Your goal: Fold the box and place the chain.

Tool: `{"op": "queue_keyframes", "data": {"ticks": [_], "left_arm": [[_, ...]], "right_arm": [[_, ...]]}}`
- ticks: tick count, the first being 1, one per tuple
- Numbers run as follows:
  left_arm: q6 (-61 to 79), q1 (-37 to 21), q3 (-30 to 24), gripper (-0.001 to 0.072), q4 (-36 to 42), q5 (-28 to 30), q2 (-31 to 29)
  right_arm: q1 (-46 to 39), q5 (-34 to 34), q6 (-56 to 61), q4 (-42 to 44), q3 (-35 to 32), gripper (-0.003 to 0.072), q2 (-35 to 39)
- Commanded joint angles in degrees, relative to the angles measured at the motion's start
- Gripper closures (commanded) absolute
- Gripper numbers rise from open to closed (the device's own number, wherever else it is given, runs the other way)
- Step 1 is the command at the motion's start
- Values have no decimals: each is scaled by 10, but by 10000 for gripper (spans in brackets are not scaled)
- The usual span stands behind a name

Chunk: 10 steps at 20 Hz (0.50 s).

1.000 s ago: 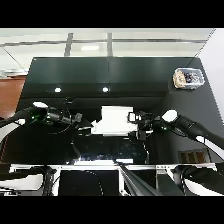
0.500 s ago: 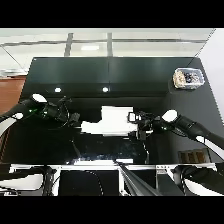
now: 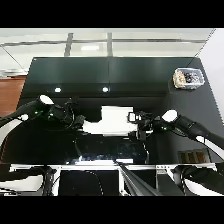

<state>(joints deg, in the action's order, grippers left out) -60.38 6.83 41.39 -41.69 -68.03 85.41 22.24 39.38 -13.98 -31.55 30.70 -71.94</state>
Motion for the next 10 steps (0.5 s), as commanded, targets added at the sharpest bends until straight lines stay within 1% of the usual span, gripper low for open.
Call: {"op": "queue_keyframes", "data": {"ticks": [1,6,10], "left_arm": [[20,10,-6,687,23,7,0],[54,10,-6,687,87,4,0],[64,10,-6,687,96,0,0]], "right_arm": [[0,0,0,0,0,622,0],[0,0,0,0,0,622,0],[0,0,0,0,0,622,0]]}}
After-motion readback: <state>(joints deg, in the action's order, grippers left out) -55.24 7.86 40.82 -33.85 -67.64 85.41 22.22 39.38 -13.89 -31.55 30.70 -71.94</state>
